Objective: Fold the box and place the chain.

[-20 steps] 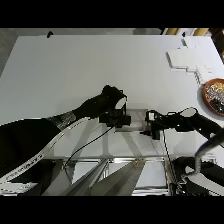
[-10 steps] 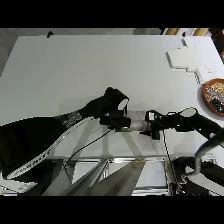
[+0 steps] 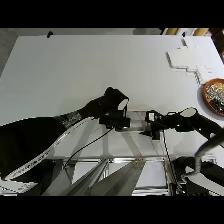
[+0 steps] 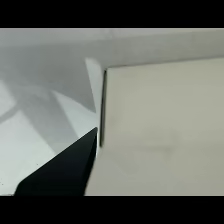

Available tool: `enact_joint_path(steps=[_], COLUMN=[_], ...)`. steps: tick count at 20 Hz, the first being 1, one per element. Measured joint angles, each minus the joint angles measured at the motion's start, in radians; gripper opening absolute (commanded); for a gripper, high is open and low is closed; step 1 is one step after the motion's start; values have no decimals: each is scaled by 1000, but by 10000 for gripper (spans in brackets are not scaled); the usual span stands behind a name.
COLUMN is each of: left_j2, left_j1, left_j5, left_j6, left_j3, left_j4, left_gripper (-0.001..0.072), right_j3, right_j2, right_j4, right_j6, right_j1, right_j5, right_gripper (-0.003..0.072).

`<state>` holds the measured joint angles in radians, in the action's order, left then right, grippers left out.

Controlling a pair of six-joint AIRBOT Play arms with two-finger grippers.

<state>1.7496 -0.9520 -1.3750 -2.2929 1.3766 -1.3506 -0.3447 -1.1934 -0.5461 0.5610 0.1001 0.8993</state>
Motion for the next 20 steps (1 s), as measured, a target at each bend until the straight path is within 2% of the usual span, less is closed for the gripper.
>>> enact_joint_path(steps=[4, 7, 8, 9, 10, 13, 15, 17, 20], left_j2=[-63, -151, -183, -217, -253, -353, -417, -475, -536], left_j1=[0, 5, 8, 11, 16, 47, 87, 133, 199], left_j5=[5, 4, 3, -5, -19, -37, -16, 48, 227], left_j6=[95, 204, 242, 284, 332, 583, 810, 1044, 1421], left_j3=[-1, 0, 0, -1, -2, -37, -108, -214, -402], left_j4=[-5, -8, -8, -9, -9, 13, 44, 82, 172], left_gripper=[230, 233, 306, 459, 511, 510, 511, 510, 506], right_j3=[0, 0, 0, 0, 0, 0, 0, 0, 0], right_j2=[0, 0, 0, 0, 0, 0, 0, 0, 0], right_j4=[0, 0, 0, 0, 0, 0, 0, 0, 0], right_j6=[-2, -2, -2, -2, -2, -2, -2, -2, -2], right_j1=[0, 0, 0, 0, 0, 0, 0, 0, 0], right_j5=[0, -1, -1, -1, -1, -1, -1, -1, -1], right_gripper=[412, 412, 412, 412, 412, 412, 412, 412, 412])
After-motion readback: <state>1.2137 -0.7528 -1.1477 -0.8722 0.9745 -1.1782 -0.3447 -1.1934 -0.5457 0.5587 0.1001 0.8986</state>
